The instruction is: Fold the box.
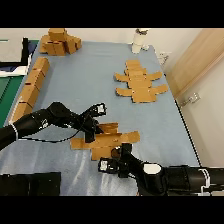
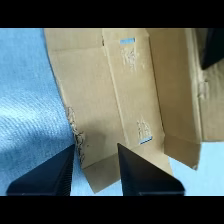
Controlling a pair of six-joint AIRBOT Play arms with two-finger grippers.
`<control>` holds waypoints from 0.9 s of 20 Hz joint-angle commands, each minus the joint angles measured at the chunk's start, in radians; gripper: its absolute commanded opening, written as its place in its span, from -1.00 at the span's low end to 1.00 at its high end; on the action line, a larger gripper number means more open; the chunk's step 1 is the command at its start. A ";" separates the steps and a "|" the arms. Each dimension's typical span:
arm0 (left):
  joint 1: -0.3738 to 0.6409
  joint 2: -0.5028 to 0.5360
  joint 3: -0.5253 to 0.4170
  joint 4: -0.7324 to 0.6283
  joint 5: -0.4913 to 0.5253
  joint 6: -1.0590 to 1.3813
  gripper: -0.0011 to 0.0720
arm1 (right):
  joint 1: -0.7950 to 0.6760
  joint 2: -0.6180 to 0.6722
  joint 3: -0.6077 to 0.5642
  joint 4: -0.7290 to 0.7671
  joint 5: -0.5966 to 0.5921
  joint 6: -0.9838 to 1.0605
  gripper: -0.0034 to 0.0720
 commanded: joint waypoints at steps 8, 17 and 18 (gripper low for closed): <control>-0.001 -0.001 0.000 0.000 0.000 0.000 -0.94 | -0.024 -0.050 0.001 -0.051 0.025 0.001 0.19; -0.001 -0.001 0.000 0.000 0.000 0.000 -0.94 | -0.024 -0.048 0.038 -0.163 -0.025 0.088 0.19; -0.001 -0.001 0.000 0.000 0.000 0.000 -0.94 | -0.023 -0.048 0.038 -0.163 -0.015 0.087 0.19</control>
